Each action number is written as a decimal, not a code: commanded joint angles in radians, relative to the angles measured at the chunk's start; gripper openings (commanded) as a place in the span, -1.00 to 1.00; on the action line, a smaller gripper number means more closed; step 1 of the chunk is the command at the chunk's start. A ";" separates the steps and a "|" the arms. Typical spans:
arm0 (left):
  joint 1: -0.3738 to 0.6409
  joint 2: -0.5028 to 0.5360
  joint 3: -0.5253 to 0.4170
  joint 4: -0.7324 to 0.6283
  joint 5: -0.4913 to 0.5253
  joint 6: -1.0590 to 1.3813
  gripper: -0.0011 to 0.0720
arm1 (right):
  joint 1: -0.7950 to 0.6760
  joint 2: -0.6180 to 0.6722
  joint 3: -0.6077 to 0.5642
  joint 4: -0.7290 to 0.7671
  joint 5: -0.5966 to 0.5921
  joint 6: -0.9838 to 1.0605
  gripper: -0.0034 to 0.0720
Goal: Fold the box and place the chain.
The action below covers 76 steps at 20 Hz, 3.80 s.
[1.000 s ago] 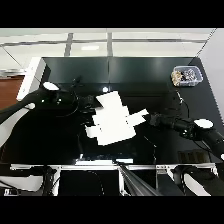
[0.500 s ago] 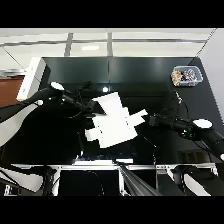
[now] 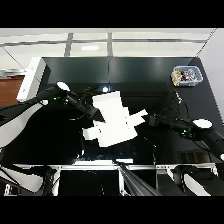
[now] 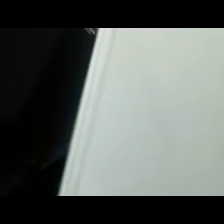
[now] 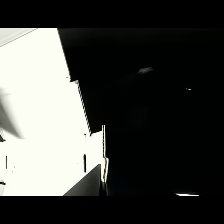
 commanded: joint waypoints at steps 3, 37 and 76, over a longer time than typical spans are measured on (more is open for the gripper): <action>0.000 -0.002 0.005 -0.004 0.022 0.010 -0.51 | 0.001 0.001 0.000 -0.002 0.001 0.000 -0.83; -0.253 0.195 -0.081 0.220 0.582 0.817 -0.88 | 0.214 0.000 0.221 -0.802 0.098 -0.232 0.87; -0.253 0.175 -0.081 0.272 0.533 0.816 -0.88 | 0.320 -0.122 0.291 -0.602 -0.100 -0.618 0.87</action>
